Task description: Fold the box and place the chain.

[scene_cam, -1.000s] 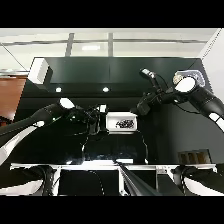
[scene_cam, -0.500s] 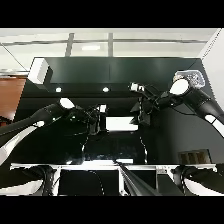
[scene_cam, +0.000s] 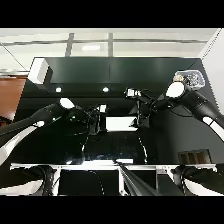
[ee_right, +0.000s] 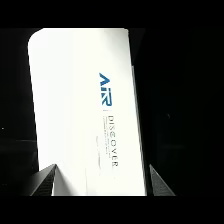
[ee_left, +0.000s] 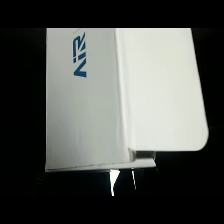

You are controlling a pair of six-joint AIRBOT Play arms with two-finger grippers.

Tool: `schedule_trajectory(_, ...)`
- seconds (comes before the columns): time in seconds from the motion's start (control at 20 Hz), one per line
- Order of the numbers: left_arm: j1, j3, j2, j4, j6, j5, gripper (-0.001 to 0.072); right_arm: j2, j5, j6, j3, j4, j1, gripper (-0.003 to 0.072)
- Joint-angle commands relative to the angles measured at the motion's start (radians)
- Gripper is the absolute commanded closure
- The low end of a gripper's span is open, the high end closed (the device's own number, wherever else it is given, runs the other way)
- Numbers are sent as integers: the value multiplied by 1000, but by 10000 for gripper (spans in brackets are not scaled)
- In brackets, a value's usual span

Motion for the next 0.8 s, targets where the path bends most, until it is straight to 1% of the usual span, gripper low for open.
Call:
schedule_trajectory(0.0,0,0,-1,0,0,0,270,-1,-40,0,-4,-4,4,12)
schedule_trajectory(0.05,0,0,-1,0,0,0,270,-1,-37,0,-4,-5,4,14)
schedule_trajectory(0.15,0,0,-1,0,0,0,270,-1,-11,0,-4,-5,4,272)
schedule_trajectory(0.2,0,0,-1,0,0,0,270,-1,-2,0,-4,-5,4,272)
schedule_trajectory(0.25,0,0,-1,0,0,0,270,-1,3,1,-4,-5,4,289)
schedule_trajectory(0.3,0,0,-1,0,0,0,270,-1,6,1,-4,-5,4,399)
schedule_trajectory(0.35,0,0,-1,0,0,0,270,-1,9,1,-5,-5,4,460)
schedule_trajectory(0.5,0,0,-1,0,0,0,270,-1,31,4,-6,-5,4,456)
schedule_trajectory(0.75,0,0,-1,0,0,0,270,-1,33,8,-31,-5,4,456)
